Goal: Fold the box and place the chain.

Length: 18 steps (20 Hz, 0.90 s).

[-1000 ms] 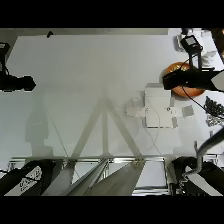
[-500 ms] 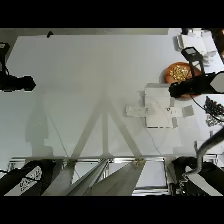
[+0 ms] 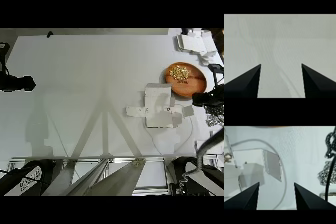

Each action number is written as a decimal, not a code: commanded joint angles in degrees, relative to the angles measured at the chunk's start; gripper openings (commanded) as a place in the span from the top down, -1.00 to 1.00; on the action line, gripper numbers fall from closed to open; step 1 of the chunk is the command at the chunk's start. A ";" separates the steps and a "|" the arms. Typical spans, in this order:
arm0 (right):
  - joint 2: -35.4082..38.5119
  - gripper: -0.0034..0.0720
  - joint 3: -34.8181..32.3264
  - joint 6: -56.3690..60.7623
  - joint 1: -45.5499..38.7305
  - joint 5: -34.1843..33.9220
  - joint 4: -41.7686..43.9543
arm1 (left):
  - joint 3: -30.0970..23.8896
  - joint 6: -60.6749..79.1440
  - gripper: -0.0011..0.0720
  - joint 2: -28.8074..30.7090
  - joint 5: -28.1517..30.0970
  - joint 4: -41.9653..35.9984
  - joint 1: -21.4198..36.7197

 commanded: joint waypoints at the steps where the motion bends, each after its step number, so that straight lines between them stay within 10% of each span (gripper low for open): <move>1: -4.26 -0.37 0.02 -8.39 -5.27 2.05 4.07 | 0.07 0.00 -0.51 -0.04 0.02 0.00 -0.02; 9: -17.00 -0.34 0.02 -15.10 -6.80 0.55 8.81 | 0.07 0.00 -0.51 -0.04 0.00 0.00 -0.02; 15: -17.59 0.89 0.02 -17.49 -6.80 -2.14 13.33 | 0.07 0.00 -0.51 -0.04 0.02 0.00 -0.02; 18: -17.20 0.89 0.02 -21.07 -6.62 1.49 19.41 | 0.07 0.00 -0.51 -0.04 0.00 0.00 -0.02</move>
